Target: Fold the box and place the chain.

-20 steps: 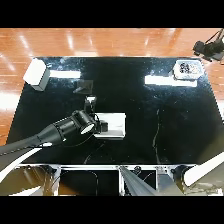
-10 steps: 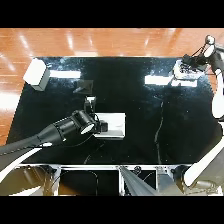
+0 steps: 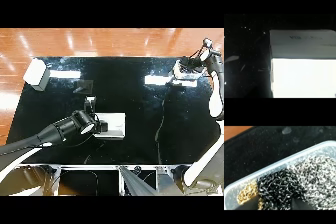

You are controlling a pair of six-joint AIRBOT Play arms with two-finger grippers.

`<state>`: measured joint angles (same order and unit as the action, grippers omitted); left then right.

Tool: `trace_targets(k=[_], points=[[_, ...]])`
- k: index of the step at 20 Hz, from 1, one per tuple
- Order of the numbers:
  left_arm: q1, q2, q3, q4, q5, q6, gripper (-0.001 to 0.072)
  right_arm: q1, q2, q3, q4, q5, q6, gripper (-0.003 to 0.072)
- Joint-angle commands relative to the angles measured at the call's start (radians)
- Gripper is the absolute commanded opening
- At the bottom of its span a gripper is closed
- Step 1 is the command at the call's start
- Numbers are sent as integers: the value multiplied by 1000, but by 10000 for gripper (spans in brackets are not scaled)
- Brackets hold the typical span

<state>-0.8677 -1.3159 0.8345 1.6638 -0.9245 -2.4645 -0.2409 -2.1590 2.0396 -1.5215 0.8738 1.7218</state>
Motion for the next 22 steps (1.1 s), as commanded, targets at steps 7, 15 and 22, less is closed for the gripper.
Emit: trace_targets(k=[7,15,22], points=[[0,0,0,-3,0,0,22,0,23,3,6,3,11,43],[0,0,0,-5,-1,0,22,0,238,2,3,88,-44,42],[0,0,0,-8,-1,0,22,38,594,2,2,143,-126,42]])
